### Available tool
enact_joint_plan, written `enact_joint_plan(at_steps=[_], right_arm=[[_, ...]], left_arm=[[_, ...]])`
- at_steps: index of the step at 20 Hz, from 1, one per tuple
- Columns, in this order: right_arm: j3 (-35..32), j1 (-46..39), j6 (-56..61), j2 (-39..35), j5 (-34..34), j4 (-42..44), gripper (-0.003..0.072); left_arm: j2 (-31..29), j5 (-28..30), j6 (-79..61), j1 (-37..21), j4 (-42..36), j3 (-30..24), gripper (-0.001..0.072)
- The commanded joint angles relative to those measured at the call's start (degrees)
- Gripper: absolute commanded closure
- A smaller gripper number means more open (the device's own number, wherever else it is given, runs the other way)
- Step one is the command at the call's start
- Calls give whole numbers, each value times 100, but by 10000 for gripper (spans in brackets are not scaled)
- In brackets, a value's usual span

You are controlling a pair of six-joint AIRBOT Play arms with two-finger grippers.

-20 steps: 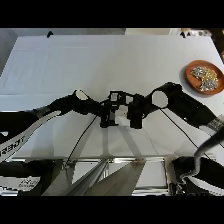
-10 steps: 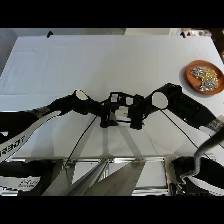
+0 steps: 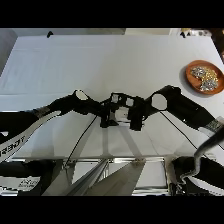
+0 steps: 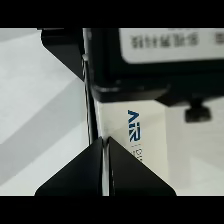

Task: Fold the box and place the chain.

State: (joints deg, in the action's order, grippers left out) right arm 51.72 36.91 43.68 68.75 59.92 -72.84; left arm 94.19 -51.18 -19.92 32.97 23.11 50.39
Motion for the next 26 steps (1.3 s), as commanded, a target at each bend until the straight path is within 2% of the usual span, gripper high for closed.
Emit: enact_joint_plan(at_steps=[1, 2, 4, 7, 9, 10, 13, 16, 17, 19, 20, 23, 26], right_arm=[[-57, 7, 22, 0, 20, 260, 664], [-57, 7, 24, 0, 17, 317, 654], [-68, 7, 22, 0, 24, 442, 564], [-68, 4, 22, -2, 20, 476, 533], [-68, -2, 92, -81, -35, 485, 270], [-68, -2, 125, -177, -109, 485, 240], [-68, -170, 160, -527, -208, 588, 237], [-68, -581, 459, -820, -177, 597, 242], [-68, -769, 562, -881, -109, 647, 322], [-131, -1198, 560, -898, 140, 1073, 597], [-256, -1399, 551, -898, 190, 1443, 666], [-859, -1746, -105, -898, 181, 2546, 667], [-1434, -1788, -789, -898, -92, 3018, 668]], left_arm=[[-4, -4, 2, -2, 2, 4, 499], [-4, -4, 2, -2, 2, 4, 499], [-4, -4, 2, -2, 2, 4, 499], [-4, -4, 2, -2, 2, 4, 499], [-4, -7, 2, -2, 2, 4, 499], [-4, -7, 2, -2, 2, 4, 499], [-4, -4, 2, -2, 2, 4, 499], [-4, -4, 2, -2, 2, 4, 499], [-4, -4, 2, -2, 2, 4, 499], [-4, -7, 2, -2, 2, 4, 499], [-4, -4, 2, -2, 2, 4, 499], [-4, -11, 2, -2, 2, 4, 499], [-4, -11, 2, -2, 2, 4, 499]])
